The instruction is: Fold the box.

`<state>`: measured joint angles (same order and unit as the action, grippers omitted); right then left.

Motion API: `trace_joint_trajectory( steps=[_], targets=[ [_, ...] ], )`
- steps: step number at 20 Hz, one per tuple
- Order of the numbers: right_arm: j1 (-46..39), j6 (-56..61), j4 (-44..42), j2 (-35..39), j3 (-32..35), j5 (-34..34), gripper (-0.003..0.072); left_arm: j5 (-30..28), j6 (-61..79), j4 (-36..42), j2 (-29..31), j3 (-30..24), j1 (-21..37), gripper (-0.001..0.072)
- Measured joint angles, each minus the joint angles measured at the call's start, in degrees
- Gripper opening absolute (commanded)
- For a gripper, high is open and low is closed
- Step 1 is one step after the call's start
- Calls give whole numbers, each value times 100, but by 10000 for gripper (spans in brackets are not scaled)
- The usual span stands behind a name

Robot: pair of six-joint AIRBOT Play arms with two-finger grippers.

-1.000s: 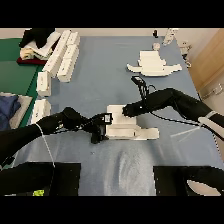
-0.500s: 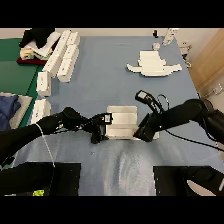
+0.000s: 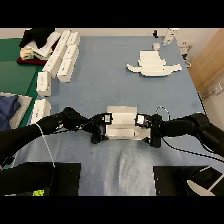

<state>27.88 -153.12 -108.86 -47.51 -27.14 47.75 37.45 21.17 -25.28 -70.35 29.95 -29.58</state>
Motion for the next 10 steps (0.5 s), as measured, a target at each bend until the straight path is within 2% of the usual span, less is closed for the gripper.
trace_joint_trajectory(
  steps=[1,3,4,7,9,10],
  targets=[
    [0,-216,-81,-98,22,-149,639,0,0,0,0,0,0,359],
    [0,-551,-249,-275,35,-400,475,0,0,0,0,0,0,359],
    [0,-664,-328,-350,33,-485,473,0,0,0,0,0,0,359],
    [0,-881,-527,-487,-13,-621,271,0,0,0,0,0,0,359],
    [0,-944,-634,-529,-50,-660,244,0,0,0,0,0,0,358],
    [0,-981,-708,-542,-59,-673,127,0,0,0,0,0,0,359]
  ],
)
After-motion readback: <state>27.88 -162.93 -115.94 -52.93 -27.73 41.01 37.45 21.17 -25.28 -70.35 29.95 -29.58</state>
